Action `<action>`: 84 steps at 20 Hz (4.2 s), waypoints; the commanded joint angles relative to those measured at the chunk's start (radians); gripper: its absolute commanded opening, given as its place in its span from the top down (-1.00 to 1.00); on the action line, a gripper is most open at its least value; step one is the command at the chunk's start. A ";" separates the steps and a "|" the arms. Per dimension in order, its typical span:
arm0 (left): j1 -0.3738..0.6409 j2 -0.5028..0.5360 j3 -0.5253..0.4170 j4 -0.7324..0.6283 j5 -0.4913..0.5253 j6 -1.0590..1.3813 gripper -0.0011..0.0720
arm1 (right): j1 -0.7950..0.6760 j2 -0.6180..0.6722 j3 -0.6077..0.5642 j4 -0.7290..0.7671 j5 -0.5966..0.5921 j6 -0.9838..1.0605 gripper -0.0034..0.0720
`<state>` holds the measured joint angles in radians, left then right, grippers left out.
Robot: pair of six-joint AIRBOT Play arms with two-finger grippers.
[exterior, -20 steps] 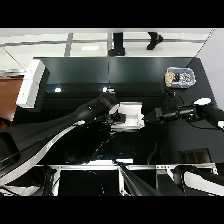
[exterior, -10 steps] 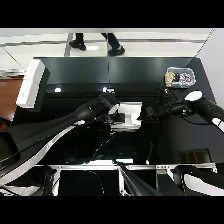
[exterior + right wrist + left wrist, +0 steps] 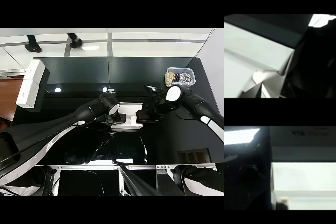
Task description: Fold the box and place the chain.
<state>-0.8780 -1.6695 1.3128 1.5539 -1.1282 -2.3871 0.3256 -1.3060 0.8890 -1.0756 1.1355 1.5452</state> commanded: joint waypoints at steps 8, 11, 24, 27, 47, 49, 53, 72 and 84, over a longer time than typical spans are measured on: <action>0.001 0.000 0.001 0.001 -0.002 0.000 0.90 | 0.226 -0.021 0.047 -0.321 -0.035 0.364 -0.06; 0.001 0.000 0.001 0.001 -0.002 0.000 0.90 | 0.225 -0.024 0.047 -0.321 -0.037 0.396 -0.06; 0.001 0.000 0.001 0.001 -0.005 0.000 0.90 | 0.256 -0.089 0.071 -0.396 -0.022 0.505 0.10; 0.001 0.000 0.001 0.001 0.001 0.000 0.90 | 0.256 -0.100 0.071 -0.372 -0.025 0.495 0.72; 0.002 0.000 0.001 0.001 0.001 0.000 0.90 | 0.254 -0.090 0.072 -0.327 -0.043 0.466 -0.09; 0.002 0.000 0.001 0.001 -0.002 0.000 0.90 | 0.253 -0.064 0.072 -0.327 -0.010 0.402 -0.09; 0.002 0.000 0.001 0.002 0.002 0.000 0.90 | 0.227 0.085 0.092 -0.353 0.062 0.305 -0.09; 0.002 0.000 0.001 0.002 -0.006 0.000 0.90 | -0.476 -0.589 1.045 -0.539 0.204 0.545 -1.00; 0.002 0.000 0.001 0.001 -0.002 0.000 0.90 | -0.547 -0.753 1.208 -0.523 0.312 0.620 -0.98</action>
<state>-0.8768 -1.6695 1.3125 1.5551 -1.1328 -2.3871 -0.2131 -2.0407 2.0872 -1.6028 1.4536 2.1567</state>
